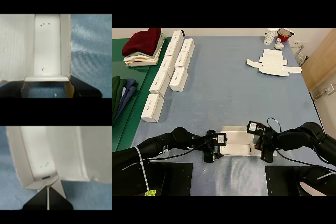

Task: Fold the box.

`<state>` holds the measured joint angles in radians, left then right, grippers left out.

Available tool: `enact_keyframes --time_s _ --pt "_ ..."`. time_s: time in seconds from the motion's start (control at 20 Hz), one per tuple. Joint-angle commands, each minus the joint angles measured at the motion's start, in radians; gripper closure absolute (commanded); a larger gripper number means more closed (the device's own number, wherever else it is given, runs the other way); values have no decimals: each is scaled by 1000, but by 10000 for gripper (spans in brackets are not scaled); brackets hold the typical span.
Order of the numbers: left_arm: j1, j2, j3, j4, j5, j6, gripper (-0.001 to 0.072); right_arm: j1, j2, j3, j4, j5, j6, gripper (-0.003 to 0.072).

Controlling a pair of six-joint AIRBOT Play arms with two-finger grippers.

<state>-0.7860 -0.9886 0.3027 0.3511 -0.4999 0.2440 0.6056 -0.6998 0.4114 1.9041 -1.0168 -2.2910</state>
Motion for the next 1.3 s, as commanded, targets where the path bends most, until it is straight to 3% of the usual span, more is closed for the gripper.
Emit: enact_keyframes --time_s 0.0,0.15,0.25,0.5,0.85,1.25 --pt "0 1 0 0 0 2 186 -1 5 80 -346 -191 526 675" --pt "0 1 0 0 0 2 186 -17 5 140 -627 -347 861 675" --pt "0 1 0 0 0 2 186 -67 -1 142 -689 -409 1003 679" --pt "0 1 0 0 0 2 186 -343 -79 141 -392 -388 1048 680" --pt "0 1 0 0 0 2 186 -744 -185 46 97 -383 726 681" --pt "0 1 0 0 0 2 186 -790 -245 -26 198 -386 637 681"
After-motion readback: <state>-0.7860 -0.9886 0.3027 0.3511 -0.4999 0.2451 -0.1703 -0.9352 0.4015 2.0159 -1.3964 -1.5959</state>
